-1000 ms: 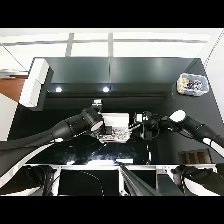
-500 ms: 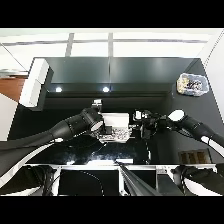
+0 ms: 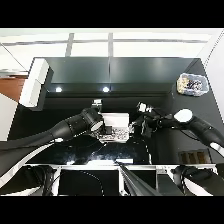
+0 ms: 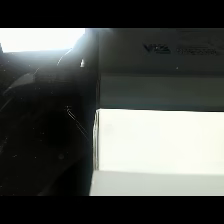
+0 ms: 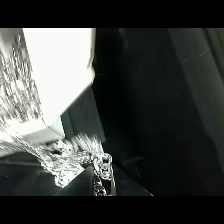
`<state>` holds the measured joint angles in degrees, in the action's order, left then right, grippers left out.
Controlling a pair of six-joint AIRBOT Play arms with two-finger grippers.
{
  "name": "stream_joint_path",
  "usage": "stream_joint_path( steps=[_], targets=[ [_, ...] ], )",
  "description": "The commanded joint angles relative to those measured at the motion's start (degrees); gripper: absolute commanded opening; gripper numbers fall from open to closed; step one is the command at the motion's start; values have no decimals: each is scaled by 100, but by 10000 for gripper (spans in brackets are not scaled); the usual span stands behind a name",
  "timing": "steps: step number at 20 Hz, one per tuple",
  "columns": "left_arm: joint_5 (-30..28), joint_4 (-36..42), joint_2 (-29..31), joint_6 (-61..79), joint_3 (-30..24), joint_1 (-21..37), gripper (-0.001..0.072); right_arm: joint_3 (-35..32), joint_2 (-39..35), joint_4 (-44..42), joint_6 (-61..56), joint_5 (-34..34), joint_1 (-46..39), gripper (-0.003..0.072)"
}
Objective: Fold the box and place the chain.
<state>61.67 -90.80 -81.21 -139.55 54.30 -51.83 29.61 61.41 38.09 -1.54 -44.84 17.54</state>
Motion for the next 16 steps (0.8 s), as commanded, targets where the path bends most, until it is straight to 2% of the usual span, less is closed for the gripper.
stream_joint_path(
  steps=[1,4,8,9,12,16],
  targets=[
    [-2,-2,2,2,-2,0,30,236,-944,879,-1770,-765,-33,39],
    [0,-2,2,2,-2,0,31,866,-1731,1327,-2824,-2072,-144,39],
    [0,-2,2,2,-2,0,30,2103,-2162,1241,-4037,-3016,-160,39],
    [0,-2,2,2,-2,0,30,2312,-2155,1034,-4240,-3097,-160,39],
    [-2,-4,2,2,-2,0,31,2352,-2000,-129,-4461,-2940,-61,40],
    [-2,-2,2,2,-2,0,31,2343,-1298,-341,-4476,-2774,575,39]
  ],
)
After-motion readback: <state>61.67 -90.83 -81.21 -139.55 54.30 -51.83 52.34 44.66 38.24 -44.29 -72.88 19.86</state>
